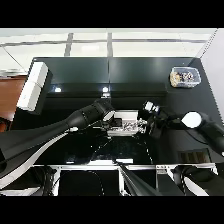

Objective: Fold the box and place the chain.

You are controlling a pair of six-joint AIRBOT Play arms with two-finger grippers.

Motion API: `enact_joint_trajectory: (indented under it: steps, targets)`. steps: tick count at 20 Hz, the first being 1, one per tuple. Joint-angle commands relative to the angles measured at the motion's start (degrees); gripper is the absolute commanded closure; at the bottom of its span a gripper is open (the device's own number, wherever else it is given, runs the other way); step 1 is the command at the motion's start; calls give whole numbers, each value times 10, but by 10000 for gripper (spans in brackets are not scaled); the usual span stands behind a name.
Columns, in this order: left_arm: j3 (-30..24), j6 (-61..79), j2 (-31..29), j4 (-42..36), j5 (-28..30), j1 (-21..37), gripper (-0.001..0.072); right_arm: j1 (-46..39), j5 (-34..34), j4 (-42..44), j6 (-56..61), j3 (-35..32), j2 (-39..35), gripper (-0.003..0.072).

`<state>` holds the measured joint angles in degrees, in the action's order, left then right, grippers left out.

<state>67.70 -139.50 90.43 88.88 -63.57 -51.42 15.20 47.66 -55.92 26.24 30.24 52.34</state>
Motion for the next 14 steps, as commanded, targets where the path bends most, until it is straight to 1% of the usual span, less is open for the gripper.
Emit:
enact_joint_trajectory:
  steps: [1,3,4,6,8,9,10,12,14]
  targets:
    - [0,0,0,0,1,0,682,0,106,-60,184,63,-87,672]
    - [0,0,0,0,1,0,682,0,139,1,217,106,-122,672]
    - [0,0,0,0,1,0,683,0,140,40,231,125,-134,672]
    - [0,0,0,0,1,0,683,0,135,140,235,153,-141,672]
    - [0,0,0,0,1,0,683,0,110,236,235,159,-141,672]
    - [0,0,0,0,1,0,683,2,97,271,234,159,-139,672]
    - [0,0,0,0,1,0,682,5,86,281,235,159,-136,672]
    - [0,0,0,0,1,0,683,17,83,268,237,152,-121,671]
    - [0,0,0,0,1,0,683,27,80,250,246,129,-97,671]
